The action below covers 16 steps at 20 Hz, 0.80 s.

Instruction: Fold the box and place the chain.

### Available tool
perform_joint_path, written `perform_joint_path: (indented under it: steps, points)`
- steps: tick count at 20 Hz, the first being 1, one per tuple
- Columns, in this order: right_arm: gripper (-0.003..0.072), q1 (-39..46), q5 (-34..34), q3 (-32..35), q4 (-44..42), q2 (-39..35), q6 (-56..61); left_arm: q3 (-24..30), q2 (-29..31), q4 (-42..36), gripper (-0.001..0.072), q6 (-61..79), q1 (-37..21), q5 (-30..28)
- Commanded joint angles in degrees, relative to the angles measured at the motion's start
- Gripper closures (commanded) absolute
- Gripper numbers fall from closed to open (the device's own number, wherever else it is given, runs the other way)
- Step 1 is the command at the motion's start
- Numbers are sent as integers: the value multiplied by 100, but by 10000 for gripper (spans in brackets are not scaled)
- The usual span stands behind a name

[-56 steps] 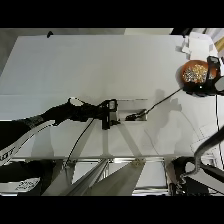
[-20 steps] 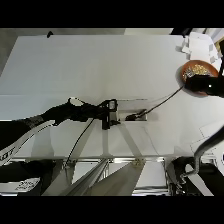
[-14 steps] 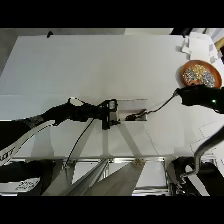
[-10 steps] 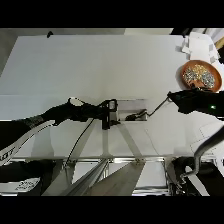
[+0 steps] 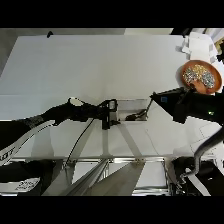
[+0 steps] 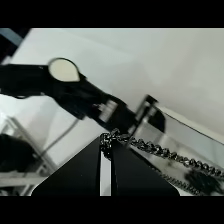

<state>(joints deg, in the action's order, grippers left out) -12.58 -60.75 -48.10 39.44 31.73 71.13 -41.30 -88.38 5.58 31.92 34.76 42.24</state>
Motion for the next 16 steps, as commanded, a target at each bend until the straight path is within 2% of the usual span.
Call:
perform_joint_path:
  steps: [1,5,7,10,16]
  points:
    - [672,-485,691,-4,-326,28,-140,-2,0,2,679,2,-2,0]
    - [672,-1032,1049,-4,-199,332,-140,-2,0,0,679,2,-4,0]
    - [672,-1294,1082,-4,295,632,-136,-2,0,0,679,2,-4,0]
    - [672,-1552,1051,-2,979,1187,-87,-2,0,2,679,2,-4,-2]
    - [672,-1746,636,7,1519,2070,-52,-2,0,2,679,2,-4,0]
